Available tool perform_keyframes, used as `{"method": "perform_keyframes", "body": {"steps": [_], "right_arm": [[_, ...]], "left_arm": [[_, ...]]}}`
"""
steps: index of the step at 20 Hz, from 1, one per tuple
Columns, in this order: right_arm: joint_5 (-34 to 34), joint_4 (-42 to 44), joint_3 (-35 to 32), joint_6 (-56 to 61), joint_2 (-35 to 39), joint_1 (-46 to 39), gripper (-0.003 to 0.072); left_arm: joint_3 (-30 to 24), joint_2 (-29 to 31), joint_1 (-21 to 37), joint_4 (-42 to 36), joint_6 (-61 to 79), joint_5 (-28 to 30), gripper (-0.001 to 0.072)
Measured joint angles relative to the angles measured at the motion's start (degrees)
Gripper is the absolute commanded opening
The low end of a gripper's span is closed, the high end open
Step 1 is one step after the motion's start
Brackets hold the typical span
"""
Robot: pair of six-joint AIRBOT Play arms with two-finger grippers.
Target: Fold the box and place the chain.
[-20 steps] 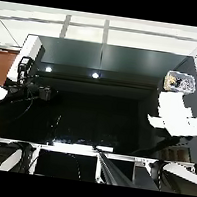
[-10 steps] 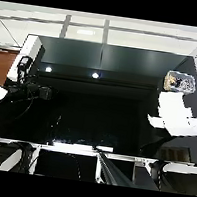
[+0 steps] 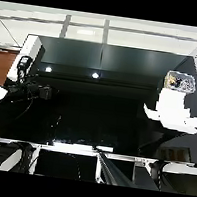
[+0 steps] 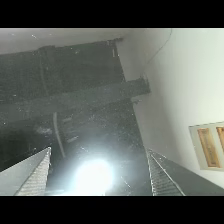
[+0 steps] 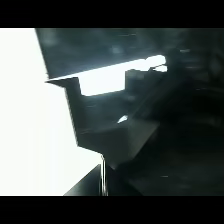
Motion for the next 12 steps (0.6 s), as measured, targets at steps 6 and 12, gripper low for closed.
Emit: {"method": "perform_keyframes", "body": {"steps": [6, 12], "right_arm": [[1.77, 16.87, -12.35, -1.64, 10.54, 3.5, 0.0016], [-8.5, 29.35, -33.07, -3.54, 27.96, 18.71, 0.0015]], "left_arm": [[0.0, 0.0, 0.0, 0.02, 2.69, 0.07, 0.0691], [0.0, 0.0, -0.92, -1.7, 3.45, -0.57, 0.0691]]}}
